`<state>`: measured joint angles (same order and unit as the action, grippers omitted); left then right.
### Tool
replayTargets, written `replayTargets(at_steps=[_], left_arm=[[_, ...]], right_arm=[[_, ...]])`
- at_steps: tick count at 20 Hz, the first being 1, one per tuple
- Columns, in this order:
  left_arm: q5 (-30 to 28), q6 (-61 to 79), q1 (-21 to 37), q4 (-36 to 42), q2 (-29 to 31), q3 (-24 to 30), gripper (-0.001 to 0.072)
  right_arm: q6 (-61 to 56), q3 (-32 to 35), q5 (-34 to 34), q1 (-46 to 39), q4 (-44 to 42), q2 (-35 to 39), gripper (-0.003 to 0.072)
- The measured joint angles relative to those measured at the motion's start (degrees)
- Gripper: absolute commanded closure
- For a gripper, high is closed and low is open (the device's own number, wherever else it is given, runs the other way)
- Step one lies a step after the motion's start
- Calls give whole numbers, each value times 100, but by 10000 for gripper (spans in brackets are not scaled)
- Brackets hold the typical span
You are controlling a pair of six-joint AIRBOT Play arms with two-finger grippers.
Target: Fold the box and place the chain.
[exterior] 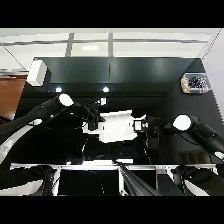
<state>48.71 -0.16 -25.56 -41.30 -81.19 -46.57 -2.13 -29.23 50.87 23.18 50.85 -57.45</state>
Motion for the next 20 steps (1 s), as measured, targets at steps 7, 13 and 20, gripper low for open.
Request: replayTargets(at_steps=[7, 13, 20], left_arm=[[-2, 2, 0, 2, 0, 0, 684], [94, 4, 0, 0, 2, 0, 685], [234, 15, 0, 0, 2, 0, 686]], right_arm=[[378, 0, -960, 487, -542, -518, -22], [601, -431, -894, 225, -826, -612, -23], [1440, -660, -828, -94, -1512, -623, -22]])
